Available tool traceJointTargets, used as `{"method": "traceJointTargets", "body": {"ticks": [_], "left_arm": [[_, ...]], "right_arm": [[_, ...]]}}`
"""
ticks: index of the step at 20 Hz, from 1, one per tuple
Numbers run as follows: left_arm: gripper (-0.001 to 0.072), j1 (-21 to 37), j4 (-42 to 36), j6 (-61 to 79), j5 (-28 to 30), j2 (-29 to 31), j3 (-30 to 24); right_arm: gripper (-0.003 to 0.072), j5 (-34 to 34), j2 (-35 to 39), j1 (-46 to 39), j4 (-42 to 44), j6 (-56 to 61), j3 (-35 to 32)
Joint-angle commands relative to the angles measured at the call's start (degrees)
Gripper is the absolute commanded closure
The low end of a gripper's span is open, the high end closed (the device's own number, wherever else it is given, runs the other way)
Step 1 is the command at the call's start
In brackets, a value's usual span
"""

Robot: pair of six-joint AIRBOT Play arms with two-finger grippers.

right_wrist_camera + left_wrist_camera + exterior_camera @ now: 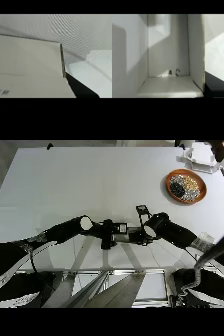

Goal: Fold the box and place the chain.

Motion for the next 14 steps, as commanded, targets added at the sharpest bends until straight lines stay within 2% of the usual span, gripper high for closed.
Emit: {"method": "traceJointTargets", "body": {"ticks": [1, 2, 3, 4, 11, 12, 14], "left_arm": [[0.0388, -0.02, 0.09, 0.04, 0.59, 0.02, 0.07], [0.0388, 0.00, 0.09, 0.04, 0.59, 0.02, 0.07], [0.0388, -0.02, 0.07, 0.02, 0.57, 0.02, 0.07], [0.0388, 0.00, 0.09, 0.02, 0.59, 0.02, 0.07], [0.0388, -0.02, 0.09, 0.04, 0.57, 0.00, 0.07], [0.0388, -0.02, 0.09, 0.02, 0.57, 0.02, 0.07], [0.0388, -0.02, 0.09, 0.02, 0.57, 0.02, 0.07]], "right_arm": [[0.0468, -0.17, -0.81, 0.52, 0.15, 0.17, -0.04], [0.0477, -0.13, -0.81, 0.52, -0.11, 0.17, -0.04], [0.0610, -0.04, -0.81, 0.52, -0.11, 0.15, -0.04], [0.0677, -0.04, -0.76, 0.52, -0.20, 0.15, -0.04], [0.0671, 0.04, 0.79, 0.52, -0.44, -0.31, 0.00], [0.0608, 0.04, 1.68, 0.52, -0.50, -0.33, 0.00], [0.0396, 0.50, 4.28, 0.50, -1.31, -0.42, 0.00]]}}
